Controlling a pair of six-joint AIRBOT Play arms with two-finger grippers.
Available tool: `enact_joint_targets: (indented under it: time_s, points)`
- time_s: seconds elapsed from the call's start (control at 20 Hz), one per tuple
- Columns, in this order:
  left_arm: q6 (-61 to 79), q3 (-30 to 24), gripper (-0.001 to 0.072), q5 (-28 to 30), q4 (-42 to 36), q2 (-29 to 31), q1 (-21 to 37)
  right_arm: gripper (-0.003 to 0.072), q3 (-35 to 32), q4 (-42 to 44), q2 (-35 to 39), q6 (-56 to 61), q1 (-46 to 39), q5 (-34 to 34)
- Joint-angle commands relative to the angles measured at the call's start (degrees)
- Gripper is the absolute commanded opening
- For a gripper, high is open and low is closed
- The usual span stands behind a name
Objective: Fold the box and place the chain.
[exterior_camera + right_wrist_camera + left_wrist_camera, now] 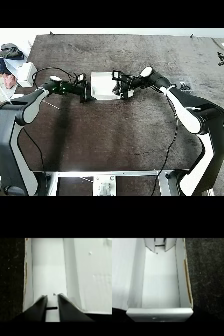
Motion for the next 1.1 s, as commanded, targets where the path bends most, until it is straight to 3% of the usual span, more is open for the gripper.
enact_joint_targets:
  time_s: [0.0,0.1,0.15,0.2,0.4,0.45,0.6,0.75,0.9,0.95,1.05]
  points:
    - [0.0,0.0,0.0204,0.0,0.0,0.0,0.0,0.031,0.0,-0.2,0.0,-0.6,0.3,-1.3]
    - [0.0,0.0,0.0205,0.0,0.0,0.0,0.0,0.0312,0.0,-0.2,0.0,-0.6,0.3,-1.4]
    - [0.0,0.0,0.0205,0.0,0.0,0.0,0.0,0.038,0.0,-0.2,0.0,-0.6,0.3,-1.4]
    - [0.0,0.0,0.0205,0.0,0.0,0.0,0.0,0.0557,0.0,-0.2,0.0,-0.8,0.3,-1.4]
    - [0.0,0.0,0.0205,0.0,0.0,0.0,0.0,0.0555,0.0,-0.4,0.0,-1.4,0.3,-1.3]
    - [0.0,0.0,0.0205,0.0,0.0,0.0,0.0,0.0535,0.0,-0.4,0.0,-1.4,0.3,-1.2]
    - [0.0,0.0,0.0205,0.0,0.0,0.0,0.0,0.0166,0.0,-3.7,0.5,2.5,0.2,-1.0]
    - [0.0,0.0,0.0205,0.0,0.0,0.0,0.0,0.0148,0.0,-10.6,2.4,11.6,-0.6,1.0]
    - [0.0,0.0,0.0205,0.0,0.0,0.0,0.0,0.0134,0.0,-11.0,5.7,17.7,-2.1,2.2]
    - [0.0,0.0,0.0204,0.0,0.0,0.0,0.0,-0.001,0.0,-10.9,6.8,19.6,-2.7,2.1]
    - [0.0,0.0,0.0205,0.0,0.0,0.0,0.0,-0.0015,0.0,-10.9,8.9,27.3,-4.4,1.0]
